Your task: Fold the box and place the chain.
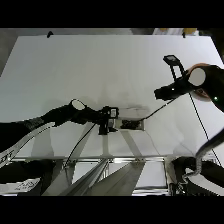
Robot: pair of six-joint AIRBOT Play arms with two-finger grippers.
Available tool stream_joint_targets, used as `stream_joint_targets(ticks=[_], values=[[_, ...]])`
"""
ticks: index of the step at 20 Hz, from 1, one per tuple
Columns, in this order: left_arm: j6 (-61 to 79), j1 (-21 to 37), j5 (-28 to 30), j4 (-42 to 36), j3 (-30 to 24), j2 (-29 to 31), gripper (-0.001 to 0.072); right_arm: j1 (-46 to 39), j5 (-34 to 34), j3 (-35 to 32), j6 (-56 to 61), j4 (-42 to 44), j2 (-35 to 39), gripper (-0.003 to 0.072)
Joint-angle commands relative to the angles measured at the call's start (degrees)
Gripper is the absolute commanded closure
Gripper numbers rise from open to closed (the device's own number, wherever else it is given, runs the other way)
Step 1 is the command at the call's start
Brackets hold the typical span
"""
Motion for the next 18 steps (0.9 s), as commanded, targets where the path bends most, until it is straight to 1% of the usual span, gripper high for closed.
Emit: stream_joint_targets(ticks=[1,2,4,7,8,9,10,16,17,18], values=[[0.0,0.0,-0.02,0.02,0.04,0.0,0.05,-2.97,1.77,-0.22,-1.09,-4.15,-6.51,0.0437],[0.0,0.0,0.0,0.02,0.04,0.0,0.05,-2.97,1.68,-0.22,-1.09,-4.31,-7.93,0.0279],[0.0,0.0,0.0,0.02,0.04,0.0,0.05,-2.97,1.66,-0.22,-0.85,-4.28,-10.69,0.0271],[0.0,0.0,0.02,0.02,0.04,0.0,0.05,-2.97,1.7,-0.37,2.1,-4.24,-14.05,0.0293],[0.0,0.0,0.0,0.02,0.04,0.0,0.05,-2.97,1.7,-0.48,2.25,-4.15,-14.78,0.0321],[0.0,0.0,0.0,0.02,0.04,0.0,0.05,-2.97,1.55,-0.76,2.25,-3.96,-15.17,0.0377],[0.0,0.0,0.0,0.02,0.04,0.0,0.05,-2.97,0.87,-1.36,2.93,-3.8,-15.21,0.0391],[0.0,0.0,0.0,0.02,0.04,0.0,0.05,-2.97,-3.23,-4.33,5.22,-3.8,-15.21,0.0403],[0.0,0.0,0.0,0.02,0.04,0.0,0.05,-2.97,-3.23,-4.33,5.18,-3.37,-15.15,0.0506],[0.0,0.0,0.0,0.02,0.04,0.0,0.05,-2.95,-2.82,-4.33,5.09,-3.15,-14.95,0.0629]])
